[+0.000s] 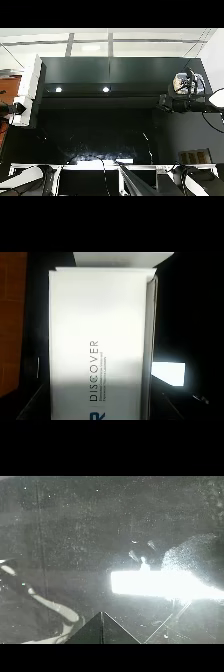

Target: Fold the box and place the chain.

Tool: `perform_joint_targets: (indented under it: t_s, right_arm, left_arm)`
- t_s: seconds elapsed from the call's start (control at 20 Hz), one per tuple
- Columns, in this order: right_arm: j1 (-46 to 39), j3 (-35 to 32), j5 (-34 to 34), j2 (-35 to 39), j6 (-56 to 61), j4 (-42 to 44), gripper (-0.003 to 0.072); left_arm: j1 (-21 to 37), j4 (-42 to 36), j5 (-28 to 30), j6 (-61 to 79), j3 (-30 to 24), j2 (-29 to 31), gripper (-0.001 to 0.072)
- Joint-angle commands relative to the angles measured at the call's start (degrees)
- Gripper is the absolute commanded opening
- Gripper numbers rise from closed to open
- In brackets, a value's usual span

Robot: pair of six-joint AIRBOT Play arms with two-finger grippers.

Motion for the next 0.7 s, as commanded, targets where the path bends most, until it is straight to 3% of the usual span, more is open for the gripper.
perform_joint_targets:
  t_s: [0.0,0.15,0.3,0.4,0.5,0.65]
  right_arm:
    - [0.0,0.1,-0.1,0.0,0.2,0.3,0.0023]
    - [0.0,3.7,-0.2,0.0,0.2,-0.6,0.0023]
    - [0.0,12.3,-0.9,0.0,0.2,-3.6,0.0023]
    - [0.0,18.2,1.0,0.0,0.2,-8.1,0.0023]
    - [0.0,24.1,6.3,0.0,1.6,-14.3,0.0023]
    - [0.0,27.3,14.5,2.3,5.9,-26.9,0.0022]
  left_arm:
    - [0.0,-3.4,-0.4,-2.2,1.5,2.6,0.0717]
    - [-0.7,-8.4,-1.9,-8.5,4.5,6.4,0.0716]
    - [-6.2,-9.7,-6.6,-17.2,8.6,10.1,0.0709]
    - [-14.1,-9.6,-9.6,-20.5,11.7,12.2,0.0481]
    - [-23.8,-9.2,-10.9,-20.8,14.3,13.9,0.0033]
    - [-38.1,-8.5,-12.2,-23.8,16.0,15.0,0.0029]
